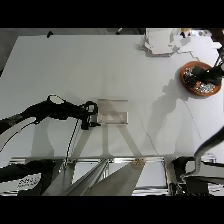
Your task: Fold the box and place the chain.
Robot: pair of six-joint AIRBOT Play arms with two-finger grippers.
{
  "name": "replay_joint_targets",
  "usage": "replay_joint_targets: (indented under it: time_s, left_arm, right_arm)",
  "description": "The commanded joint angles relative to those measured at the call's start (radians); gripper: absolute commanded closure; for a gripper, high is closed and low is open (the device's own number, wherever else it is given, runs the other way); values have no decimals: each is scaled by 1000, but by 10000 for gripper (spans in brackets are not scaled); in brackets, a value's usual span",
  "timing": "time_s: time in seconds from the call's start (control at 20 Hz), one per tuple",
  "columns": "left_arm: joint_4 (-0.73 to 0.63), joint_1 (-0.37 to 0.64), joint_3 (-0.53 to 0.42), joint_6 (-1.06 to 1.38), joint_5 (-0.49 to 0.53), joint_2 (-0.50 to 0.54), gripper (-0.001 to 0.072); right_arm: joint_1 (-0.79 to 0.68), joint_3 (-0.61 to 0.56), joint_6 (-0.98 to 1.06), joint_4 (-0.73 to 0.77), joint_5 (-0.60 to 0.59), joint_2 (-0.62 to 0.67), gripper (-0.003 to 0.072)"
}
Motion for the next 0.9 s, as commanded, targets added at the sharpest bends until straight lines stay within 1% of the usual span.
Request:
replay_joint_targets:
  time_s: [0.0, 0.15, 0.45, 0.55, 0.65, 0.85]
  left_arm:
    - [0, 0, 0, 0, 0, 0, 677]
    - [0, 0, 0, 0, 0, 1, 677]
    - [0, 0, 0, 0, 0, 0, 677]
    - [0, 0, 0, 0, 0, 0, 677]
    - [0, 0, 0, 0, 0, 1, 677]
    - [0, 0, 0, 0, 0, 0, 677]
  right_arm:
    - [0, 0, -128, 2, 100, 172, 670]
    - [1, 0, -183, 69, 197, 321, 670]
    - [2, 0, -372, 427, 410, 590, 671]
    - [15, 0, -416, 514, 490, 664, 671]
    - [85, 0, -413, 533, 521, 727, 671]
    - [307, 0, -381, 546, 529, 808, 670]
